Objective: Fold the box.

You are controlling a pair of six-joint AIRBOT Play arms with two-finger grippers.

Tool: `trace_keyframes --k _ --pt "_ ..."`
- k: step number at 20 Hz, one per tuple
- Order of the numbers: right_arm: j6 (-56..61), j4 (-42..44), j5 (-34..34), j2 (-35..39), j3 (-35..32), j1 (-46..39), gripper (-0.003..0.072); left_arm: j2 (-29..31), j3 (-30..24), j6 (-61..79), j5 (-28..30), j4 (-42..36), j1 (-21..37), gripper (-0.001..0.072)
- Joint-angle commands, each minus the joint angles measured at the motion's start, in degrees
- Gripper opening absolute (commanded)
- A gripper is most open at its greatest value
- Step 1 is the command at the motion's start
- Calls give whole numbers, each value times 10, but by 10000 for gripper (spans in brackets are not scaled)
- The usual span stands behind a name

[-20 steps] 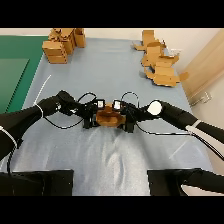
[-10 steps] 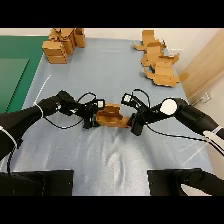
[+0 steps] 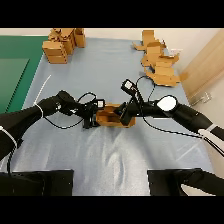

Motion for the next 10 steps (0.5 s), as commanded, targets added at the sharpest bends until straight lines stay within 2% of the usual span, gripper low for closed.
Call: trace_keyframes --k 1,5,10 --pt "-10 18 -58 -43 23 0 4 0 0 0 -1 0 0 105" --pt "-10 16 -67 -88 67 0 4 0 0 0 -1 0 0 104" --pt "-3 1 -66 -122 72 0 4 0 0 0 -1 2 0 104"
